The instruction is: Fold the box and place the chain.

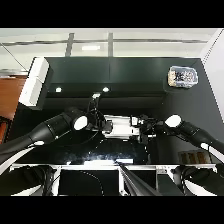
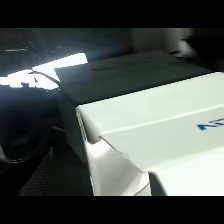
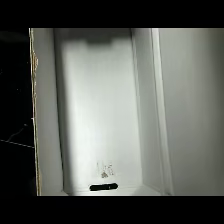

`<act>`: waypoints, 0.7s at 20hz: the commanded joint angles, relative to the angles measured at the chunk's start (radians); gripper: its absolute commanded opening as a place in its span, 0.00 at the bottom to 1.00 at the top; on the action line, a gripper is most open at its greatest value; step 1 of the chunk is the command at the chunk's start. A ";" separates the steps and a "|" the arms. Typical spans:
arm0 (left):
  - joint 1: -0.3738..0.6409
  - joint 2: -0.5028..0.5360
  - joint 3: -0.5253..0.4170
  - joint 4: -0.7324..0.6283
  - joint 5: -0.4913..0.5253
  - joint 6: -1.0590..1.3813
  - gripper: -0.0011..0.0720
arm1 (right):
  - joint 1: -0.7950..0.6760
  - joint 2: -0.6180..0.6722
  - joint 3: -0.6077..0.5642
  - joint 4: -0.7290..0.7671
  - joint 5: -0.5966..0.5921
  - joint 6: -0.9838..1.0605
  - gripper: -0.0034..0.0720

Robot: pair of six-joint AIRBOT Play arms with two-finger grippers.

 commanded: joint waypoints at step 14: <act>-0.079 -0.176 0.185 0.154 -0.198 -0.213 0.54 | 0.000 -0.001 0.000 0.000 0.000 0.000 0.76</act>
